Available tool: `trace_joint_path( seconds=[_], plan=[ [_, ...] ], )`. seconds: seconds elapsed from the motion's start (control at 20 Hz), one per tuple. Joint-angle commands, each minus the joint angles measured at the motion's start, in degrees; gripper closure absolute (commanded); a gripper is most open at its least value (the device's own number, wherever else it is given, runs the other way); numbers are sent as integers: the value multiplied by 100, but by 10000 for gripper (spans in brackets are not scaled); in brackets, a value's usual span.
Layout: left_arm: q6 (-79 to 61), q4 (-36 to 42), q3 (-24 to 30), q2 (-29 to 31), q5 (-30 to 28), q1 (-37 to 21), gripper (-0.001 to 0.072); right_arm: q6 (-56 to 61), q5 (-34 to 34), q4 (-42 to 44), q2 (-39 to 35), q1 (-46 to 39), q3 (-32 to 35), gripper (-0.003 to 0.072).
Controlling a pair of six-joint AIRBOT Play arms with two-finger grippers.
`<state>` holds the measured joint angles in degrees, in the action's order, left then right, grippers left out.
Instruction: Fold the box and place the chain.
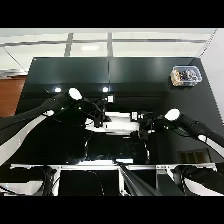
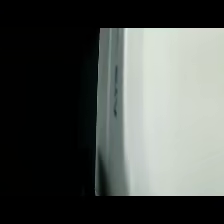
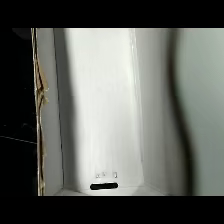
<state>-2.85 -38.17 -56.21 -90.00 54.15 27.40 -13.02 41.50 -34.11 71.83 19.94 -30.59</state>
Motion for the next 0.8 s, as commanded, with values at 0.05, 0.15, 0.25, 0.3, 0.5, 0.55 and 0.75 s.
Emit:
trace_joint_path(
  seconds=[0.05,0.15,0.25,0.3,0.5,0.55,0.75],
  plan=[
    [295,-44,-4,131,247,-181,174,9,7,-4,4,4,0,158],
    [938,-221,-4,361,391,-428,0,9,7,-4,4,7,0,159],
    [1637,-898,-4,717,610,-691,0,9,9,-4,4,7,0,338],
    [2131,-1405,-2,927,800,-831,0,9,9,-4,4,4,0,344],
    [4481,-2350,0,1329,2367,-1351,126,11,7,-2,4,4,0,507],
    [4992,-2094,42,1305,2780,-1397,302,11,7,-2,4,4,0,507],
    [4402,214,826,1272,2979,-1016,683,15,7,-2,2,4,0,506]
  ],
)
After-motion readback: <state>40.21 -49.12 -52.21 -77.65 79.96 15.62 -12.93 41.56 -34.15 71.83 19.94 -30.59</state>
